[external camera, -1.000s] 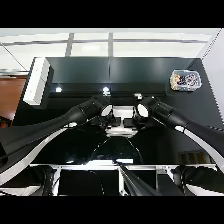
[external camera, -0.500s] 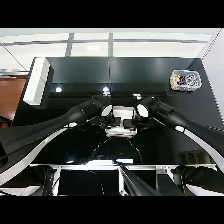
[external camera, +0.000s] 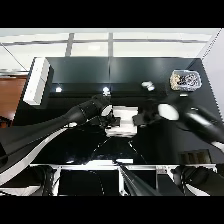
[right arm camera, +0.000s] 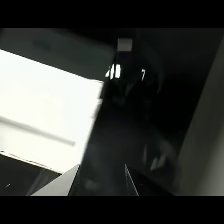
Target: Fold the box and place the chain.
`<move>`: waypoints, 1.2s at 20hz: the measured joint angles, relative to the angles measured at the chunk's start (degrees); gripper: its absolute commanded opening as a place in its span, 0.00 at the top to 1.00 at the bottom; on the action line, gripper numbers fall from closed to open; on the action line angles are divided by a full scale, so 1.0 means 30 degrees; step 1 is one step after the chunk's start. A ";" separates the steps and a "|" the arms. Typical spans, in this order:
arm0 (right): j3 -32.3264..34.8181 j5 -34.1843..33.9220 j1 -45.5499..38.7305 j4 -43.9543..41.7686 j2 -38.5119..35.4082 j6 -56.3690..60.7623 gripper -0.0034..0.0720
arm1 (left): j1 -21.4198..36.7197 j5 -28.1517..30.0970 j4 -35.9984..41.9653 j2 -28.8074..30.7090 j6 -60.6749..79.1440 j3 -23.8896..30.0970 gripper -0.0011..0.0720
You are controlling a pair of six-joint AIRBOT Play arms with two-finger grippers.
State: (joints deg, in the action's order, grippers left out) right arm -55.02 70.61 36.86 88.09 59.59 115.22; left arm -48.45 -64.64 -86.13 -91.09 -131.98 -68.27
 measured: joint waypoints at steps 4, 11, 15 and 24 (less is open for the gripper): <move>0.0393 -0.0189 -0.2426 0.6309 -0.2907 -0.0219 0.53 | 0.0000 -0.0015 0.0007 0.0007 -0.0015 -0.0007 0.95; 0.3242 -0.8852 -1.1409 0.7941 -0.1588 -0.0197 0.02 | 0.0000 -0.0022 0.0007 0.0000 -0.0029 -0.0007 0.95; 0.0415 -1.0688 -1.4396 0.4189 0.3053 -0.2441 0.02 | 0.0000 -0.0015 0.0015 0.0000 -0.0029 -0.0007 0.95; -1.7391 -0.0117 -1.6531 0.1545 1.6473 -0.1690 0.03 | 0.0000 -0.0007 0.0022 0.0000 -0.0022 -0.0007 0.95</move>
